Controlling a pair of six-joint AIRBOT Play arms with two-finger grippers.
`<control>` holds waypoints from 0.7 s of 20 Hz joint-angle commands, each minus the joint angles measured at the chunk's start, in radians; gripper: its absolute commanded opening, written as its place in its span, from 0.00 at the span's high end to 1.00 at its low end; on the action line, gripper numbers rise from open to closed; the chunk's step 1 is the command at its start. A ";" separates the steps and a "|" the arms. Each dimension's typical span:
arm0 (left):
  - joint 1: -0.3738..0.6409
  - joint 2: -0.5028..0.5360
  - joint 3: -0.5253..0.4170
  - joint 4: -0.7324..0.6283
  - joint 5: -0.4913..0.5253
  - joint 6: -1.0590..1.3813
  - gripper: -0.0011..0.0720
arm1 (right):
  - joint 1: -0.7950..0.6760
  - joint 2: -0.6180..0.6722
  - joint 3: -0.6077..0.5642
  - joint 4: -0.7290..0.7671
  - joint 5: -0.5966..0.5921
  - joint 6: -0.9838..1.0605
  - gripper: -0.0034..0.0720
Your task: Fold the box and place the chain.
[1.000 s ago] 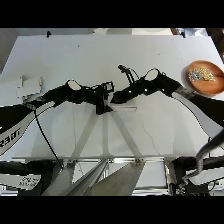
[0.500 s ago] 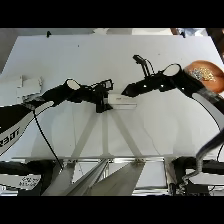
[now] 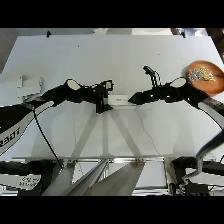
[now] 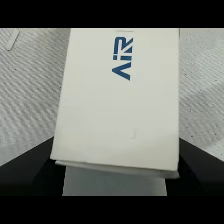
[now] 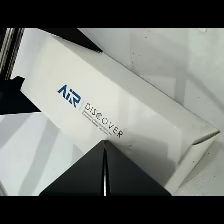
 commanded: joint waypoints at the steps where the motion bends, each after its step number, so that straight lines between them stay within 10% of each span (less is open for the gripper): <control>1: 0.000 0.000 0.000 -0.002 0.000 -0.002 0.66 | -0.002 -0.004 -0.013 -0.042 -0.018 -0.001 0.94; 14: 0.000 0.000 0.000 -0.002 0.000 -0.002 0.66 | 0.063 0.095 -0.010 -0.049 -0.040 0.026 0.94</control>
